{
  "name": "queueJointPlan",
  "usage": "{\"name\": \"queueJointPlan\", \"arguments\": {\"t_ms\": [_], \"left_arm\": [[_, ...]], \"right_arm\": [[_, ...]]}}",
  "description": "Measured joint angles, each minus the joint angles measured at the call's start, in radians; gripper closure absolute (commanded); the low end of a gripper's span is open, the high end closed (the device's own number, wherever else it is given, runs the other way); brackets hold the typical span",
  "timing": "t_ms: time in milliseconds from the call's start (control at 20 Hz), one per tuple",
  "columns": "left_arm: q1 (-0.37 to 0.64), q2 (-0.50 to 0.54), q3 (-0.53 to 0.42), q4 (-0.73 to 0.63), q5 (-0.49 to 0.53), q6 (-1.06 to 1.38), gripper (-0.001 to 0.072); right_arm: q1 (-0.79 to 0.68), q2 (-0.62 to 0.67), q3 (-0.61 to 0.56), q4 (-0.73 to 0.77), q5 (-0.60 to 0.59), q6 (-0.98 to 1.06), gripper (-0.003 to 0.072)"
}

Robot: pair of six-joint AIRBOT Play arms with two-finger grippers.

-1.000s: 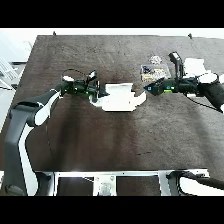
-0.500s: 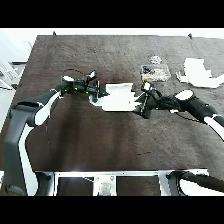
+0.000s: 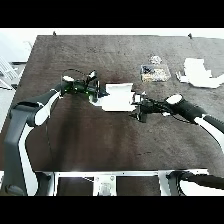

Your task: Fold the box and place the chain.

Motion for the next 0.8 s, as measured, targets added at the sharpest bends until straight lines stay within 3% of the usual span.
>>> {"name": "queueJointPlan", "arguments": {"t_ms": [350, 800], "left_arm": [[0.0, 0.0, 0.0, 0.0, 0.0, 0.0, 0.0688], [0.0, 0.0, 0.0, 0.0, 0.0, 0.0, 0.0688]], "right_arm": [[0.012, -0.024, 0.031, 0.059, -0.136, -0.025, 0.0045], [-0.013, -0.048, 0.102, 0.101, -0.158, -0.018, 0.0044]]}}
